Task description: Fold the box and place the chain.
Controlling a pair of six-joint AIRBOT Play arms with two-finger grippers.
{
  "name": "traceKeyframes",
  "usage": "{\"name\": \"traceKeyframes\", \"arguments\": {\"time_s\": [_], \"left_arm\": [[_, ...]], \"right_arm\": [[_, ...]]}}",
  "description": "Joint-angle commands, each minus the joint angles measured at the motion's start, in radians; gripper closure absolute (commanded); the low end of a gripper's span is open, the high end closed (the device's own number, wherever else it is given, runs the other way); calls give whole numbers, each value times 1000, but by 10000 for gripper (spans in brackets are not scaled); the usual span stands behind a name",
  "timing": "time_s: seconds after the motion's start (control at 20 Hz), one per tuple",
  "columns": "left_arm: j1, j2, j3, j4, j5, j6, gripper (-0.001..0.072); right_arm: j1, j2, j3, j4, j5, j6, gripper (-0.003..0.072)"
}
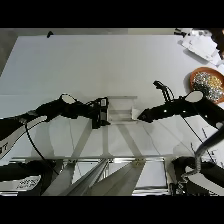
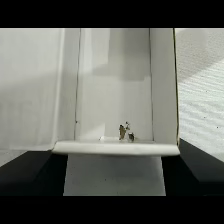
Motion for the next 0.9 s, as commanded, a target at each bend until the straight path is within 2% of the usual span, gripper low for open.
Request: {"name": "traceKeyframes", "arguments": {"time_s": [0.0, 0.25, 0.55, 0.85], "left_arm": [[1, 0, 0, 0, 0, 0, 452], [1, -1, 0, 0, 0, 0, 452], [1, 0, 0, 0, 0, 0, 452], [1, 0, 0, 0, 0, 0, 452]], "right_arm": [[45, 0, 1, 25, -92, 13, 203], [138, 0, 4, -26, -212, 166, 203], [286, -6, 98, -384, -260, 594, 205], [391, -29, 130, -511, -314, 870, 228]]}}
